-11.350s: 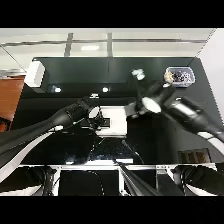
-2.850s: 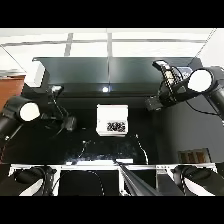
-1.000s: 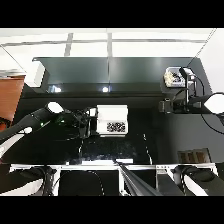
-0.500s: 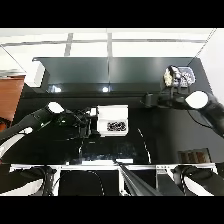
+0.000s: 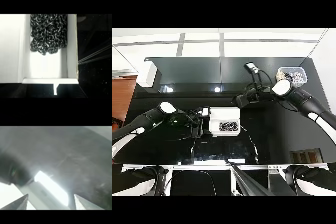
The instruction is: Fold the box and place the chain.
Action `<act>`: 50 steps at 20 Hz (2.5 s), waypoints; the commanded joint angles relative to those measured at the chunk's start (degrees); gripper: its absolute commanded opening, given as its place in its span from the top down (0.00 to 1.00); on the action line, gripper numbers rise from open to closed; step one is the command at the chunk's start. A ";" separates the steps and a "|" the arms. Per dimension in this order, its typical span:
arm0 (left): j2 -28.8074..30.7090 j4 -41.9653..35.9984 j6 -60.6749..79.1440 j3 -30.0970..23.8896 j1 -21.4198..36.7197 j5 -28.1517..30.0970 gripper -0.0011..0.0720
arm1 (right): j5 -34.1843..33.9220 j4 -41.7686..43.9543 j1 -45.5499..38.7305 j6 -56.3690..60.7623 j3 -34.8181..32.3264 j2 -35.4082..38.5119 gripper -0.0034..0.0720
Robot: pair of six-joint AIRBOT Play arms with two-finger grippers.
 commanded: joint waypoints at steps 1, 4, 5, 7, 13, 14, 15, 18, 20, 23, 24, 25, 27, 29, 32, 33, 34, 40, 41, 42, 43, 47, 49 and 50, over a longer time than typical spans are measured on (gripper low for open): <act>-0.02 0.04 0.00 0.04 -0.04 -0.02 0.52 | 13.77 -2.78 0.44 -15.52 3.04 1.36 0.10; -0.02 0.04 0.00 0.04 -0.04 0.00 0.52 | 21.07 -3.54 0.74 -17.73 2.82 1.79 0.10; -0.02 0.04 0.00 0.04 -0.04 0.00 0.52 | 21.86 -3.87 1.05 -19.85 2.43 1.79 0.10; -0.02 0.04 0.00 0.04 -0.04 0.00 0.52 | 21.53 -3.87 1.46 -23.23 1.44 1.62 0.10; -0.02 0.07 0.00 0.04 -0.04 -0.02 0.52 | 20.39 -3.67 1.66 -26.91 -1.03 1.38 0.10; -0.02 0.07 0.00 0.04 -0.04 -0.02 0.52 | 20.13 -3.63 1.95 -27.21 -1.03 1.38 0.10; -0.02 0.07 0.00 0.04 -0.04 -0.02 0.52 | 20.06 -3.43 2.51 -27.76 -1.03 1.38 0.10; -0.02 0.07 0.00 0.04 -0.04 -0.02 0.52 | 19.34 -3.91 4.70 -29.27 -1.03 1.38 0.10; -0.02 0.04 0.00 0.04 -0.04 -0.02 0.52 | 17.77 -6.25 5.92 -29.27 -1.03 1.38 0.10; -0.02 0.07 0.00 0.04 -0.04 -0.02 0.52 | 16.06 -7.50 6.86 -29.27 -1.03 1.38 0.10; -0.02 0.07 0.00 0.04 -0.04 -0.02 0.52 | 15.50 -7.56 7.08 -29.24 -1.03 1.38 0.10; -0.02 0.07 0.00 0.04 -0.04 -0.02 0.52 | 15.30 -7.72 7.15 -29.24 -1.03 1.38 0.10; -0.02 0.04 0.00 0.04 -0.04 -0.02 0.52 | 15.72 -7.72 7.13 -29.20 -1.01 1.38 0.45; -0.02 0.07 0.00 0.04 -0.04 -0.02 0.52 | 15.91 -7.37 7.13 -29.18 -1.01 1.38 0.56; -0.02 0.07 0.00 0.04 -0.04 -0.02 0.52 | 17.05 -7.28 7.26 -29.18 -1.03 1.38 0.56; -0.02 0.07 0.00 0.04 -0.04 -0.02 0.52 | 17.11 -7.30 7.34 -29.14 -1.03 1.38 0.56; -0.02 0.07 0.00 0.04 -0.04 -0.02 0.52 | 17.11 -7.30 7.41 -29.16 -1.03 1.38 0.72; -0.02 0.07 0.00 0.04 -0.04 -0.02 0.52 | 17.05 -7.37 8.22 -29.16 -1.22 1.36 0.74; -0.02 0.04 0.00 0.04 -0.04 -0.02 0.52 | 17.05 -7.34 8.22 -29.16 -1.29 1.36 0.74; -0.02 0.04 0.00 0.04 -0.04 -0.02 0.52 | 17.03 -7.43 8.22 -29.16 -1.29 1.36 0.74; -0.02 0.07 0.00 0.04 -0.04 -0.02 0.52 | 17.03 -7.43 8.22 -29.16 -1.29 1.36 0.69; -0.02 0.07 0.00 0.04 -0.04 -0.02 0.52 | 17.03 -7.78 8.22 -29.16 -1.29 1.36 0.68; -0.02 0.04 0.00 0.04 -0.04 -0.02 0.52 | 17.05 -7.78 8.22 -29.16 -1.29 1.36 0.68; -0.02 0.07 0.00 0.04 -0.04 -0.02 0.52 | 17.05 -7.78 8.22 -29.18 -1.29 1.36 0.68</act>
